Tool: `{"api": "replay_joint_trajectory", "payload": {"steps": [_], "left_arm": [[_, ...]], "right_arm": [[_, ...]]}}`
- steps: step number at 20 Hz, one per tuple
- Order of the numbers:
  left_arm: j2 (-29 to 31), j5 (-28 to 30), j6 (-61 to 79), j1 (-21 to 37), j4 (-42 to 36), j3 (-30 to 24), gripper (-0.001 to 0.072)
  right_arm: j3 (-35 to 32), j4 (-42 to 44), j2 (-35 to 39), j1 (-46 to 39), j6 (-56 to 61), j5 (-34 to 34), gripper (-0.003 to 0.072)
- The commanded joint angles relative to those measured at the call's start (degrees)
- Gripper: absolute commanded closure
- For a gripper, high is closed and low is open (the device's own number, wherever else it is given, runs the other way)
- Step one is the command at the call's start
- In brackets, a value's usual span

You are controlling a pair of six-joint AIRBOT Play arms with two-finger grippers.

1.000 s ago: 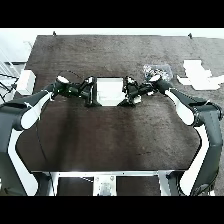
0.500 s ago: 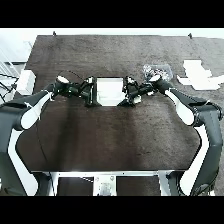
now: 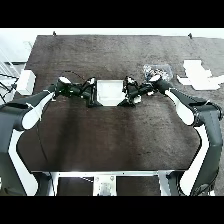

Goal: Fold the box and place the chain.

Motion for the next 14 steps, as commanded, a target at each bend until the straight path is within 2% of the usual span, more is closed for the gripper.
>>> {"api": "replay_joint_trajectory", "payload": {"steps": [1,14], "left_arm": [[0.0,0.7,-0.8,0.0,0.5,0.0,0.0041],[-1.2,1.4,0.4,0.0,0.4,0.1,0.0048]], "right_arm": [[0.0,0.0,0.0,0.0,0.0,0.0,0.01],[0.0,0.0,0.0,0.0,0.0,0.0,0.0101]]}}
